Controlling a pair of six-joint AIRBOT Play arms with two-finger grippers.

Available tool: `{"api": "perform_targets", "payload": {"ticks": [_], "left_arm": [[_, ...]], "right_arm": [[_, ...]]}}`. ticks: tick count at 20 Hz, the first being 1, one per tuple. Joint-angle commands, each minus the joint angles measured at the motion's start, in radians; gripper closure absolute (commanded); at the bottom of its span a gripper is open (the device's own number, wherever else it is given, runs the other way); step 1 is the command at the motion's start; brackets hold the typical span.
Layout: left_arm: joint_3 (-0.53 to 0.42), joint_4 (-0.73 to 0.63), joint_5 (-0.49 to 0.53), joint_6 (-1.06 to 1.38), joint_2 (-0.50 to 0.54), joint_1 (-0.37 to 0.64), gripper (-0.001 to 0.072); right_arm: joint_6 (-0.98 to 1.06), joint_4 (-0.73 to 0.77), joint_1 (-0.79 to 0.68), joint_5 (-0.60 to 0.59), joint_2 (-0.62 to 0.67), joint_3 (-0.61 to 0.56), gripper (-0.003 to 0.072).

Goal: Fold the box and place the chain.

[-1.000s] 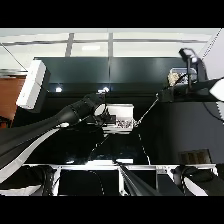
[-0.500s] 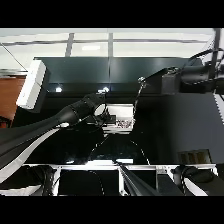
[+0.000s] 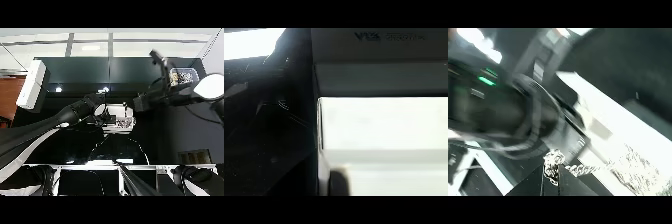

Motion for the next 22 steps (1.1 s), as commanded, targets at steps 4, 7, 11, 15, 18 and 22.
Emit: {"api": "perform_targets", "payload": {"ticks": [4, 7, 11, 15, 18, 22], "left_arm": [[0.001, 0.0, 0.0, 0.0, 0.0, 0.001, 0.0678], [0.001, 0.0, 0.001, 0.0, 0.0, 0.001, 0.0678], [0.001, 0.0, 0.0, 0.0, 0.0, 0.001, 0.0678], [0.001, 0.0, 0.001, 0.0, 0.0, 0.001, 0.0678], [0.001, 0.0, 0.001, 0.0, 0.0, 0.001, 0.0678], [0.001, 0.0, 0.001, 0.0, 0.0, 0.001, 0.0678]], "right_arm": [[0.003, -0.003, 0.045, -0.186, -0.049, -0.208, 0.0563], [0.002, -0.041, 0.009, -0.107, -0.044, -0.188, 0.0176], [-0.099, -0.194, -0.093, 0.019, 0.018, -0.193, 0.0176], [-0.345, -0.302, -0.095, -0.186, 0.024, -0.304, -0.0034], [-0.662, -0.3, -0.086, -0.344, 0.023, -0.415, -0.0034], [-1.112, -0.158, -0.063, -0.349, -0.026, -0.468, -0.0031]]}}
